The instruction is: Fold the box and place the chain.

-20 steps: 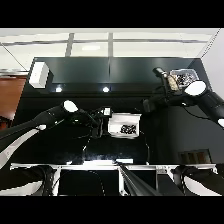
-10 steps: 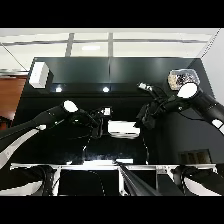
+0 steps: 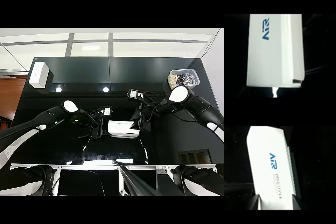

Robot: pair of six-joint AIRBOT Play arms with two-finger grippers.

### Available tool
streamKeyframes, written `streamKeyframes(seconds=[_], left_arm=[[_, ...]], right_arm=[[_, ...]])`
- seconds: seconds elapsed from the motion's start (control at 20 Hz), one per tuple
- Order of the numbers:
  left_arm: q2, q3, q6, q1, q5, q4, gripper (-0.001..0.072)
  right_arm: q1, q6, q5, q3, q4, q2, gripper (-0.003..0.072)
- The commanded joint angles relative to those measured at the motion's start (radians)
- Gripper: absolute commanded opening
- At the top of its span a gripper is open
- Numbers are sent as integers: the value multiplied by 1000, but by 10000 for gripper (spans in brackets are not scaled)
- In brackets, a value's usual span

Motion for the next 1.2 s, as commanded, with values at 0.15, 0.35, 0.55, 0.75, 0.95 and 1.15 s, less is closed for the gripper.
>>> streamKeyframes(seconds=[0.15,0.35,0.55,0.75,0.95,1.15], left_arm=[[-1,0,2,0,-14,1,411],[-1,0,2,0,-15,1,411],[-1,0,2,0,-14,1,411],[-1,0,2,0,-14,1,411],[-1,0,2,0,-13,1,411],[-1,0,2,0,-13,1,411]], right_arm=[[5,4,0,0,-35,1,294],[5,7,14,-1,-34,0,185],[5,8,55,0,-34,1,186],[5,8,54,0,-34,16,206],[5,42,54,0,-35,50,328],[5,72,77,0,-39,53,214]])
